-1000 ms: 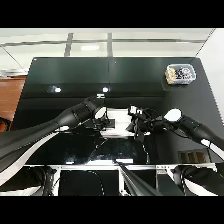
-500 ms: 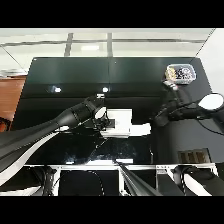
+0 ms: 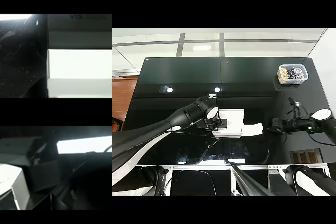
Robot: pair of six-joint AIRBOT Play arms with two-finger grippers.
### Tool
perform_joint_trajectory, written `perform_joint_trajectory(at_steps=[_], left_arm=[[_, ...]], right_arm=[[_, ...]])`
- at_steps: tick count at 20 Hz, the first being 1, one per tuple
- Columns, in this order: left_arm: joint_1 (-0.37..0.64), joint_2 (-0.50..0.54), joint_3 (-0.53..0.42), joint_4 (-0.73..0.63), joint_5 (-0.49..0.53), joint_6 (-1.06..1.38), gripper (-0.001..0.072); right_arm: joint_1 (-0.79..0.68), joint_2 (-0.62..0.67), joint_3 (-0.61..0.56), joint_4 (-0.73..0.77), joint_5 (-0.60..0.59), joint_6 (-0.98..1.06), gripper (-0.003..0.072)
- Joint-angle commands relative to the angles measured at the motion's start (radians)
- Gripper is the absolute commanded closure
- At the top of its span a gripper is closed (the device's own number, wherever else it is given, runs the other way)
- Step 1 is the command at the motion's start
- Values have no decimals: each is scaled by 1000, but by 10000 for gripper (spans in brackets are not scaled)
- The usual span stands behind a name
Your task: Fold the box and place the chain.
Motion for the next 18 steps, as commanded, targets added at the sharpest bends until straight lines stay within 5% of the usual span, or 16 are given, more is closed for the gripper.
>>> perform_joint_trajectory(at_steps=[1, 5, 9, 11, 12, 17, 18], left_arm=[[1, 0, 0, -2, 2, 0, 683], [1, -1, 0, -2, 5, 0, 683], [1, -1, 0, -2, 5, 0, 683], [1, 0, 0, -2, 5, 0, 683], [1, 0, 0, -2, 5, 0, 683], [1, 0, 0, -2, 5, 0, 683], [1, -1, 0, -2, 5, 0, 683]], right_arm=[[118, -88, -23, 177, -21, -83, 672], [249, -103, -2, 200, -85, -90, 670], [255, -103, 73, 199, 11, -119, 645], [255, -103, 99, 206, 35, -119, 168], [255, -103, 110, 207, 47, -119, 78], [322, -103, 121, 285, 43, -116, 82], [351, -103, 127, 284, 22, -100, 148]])
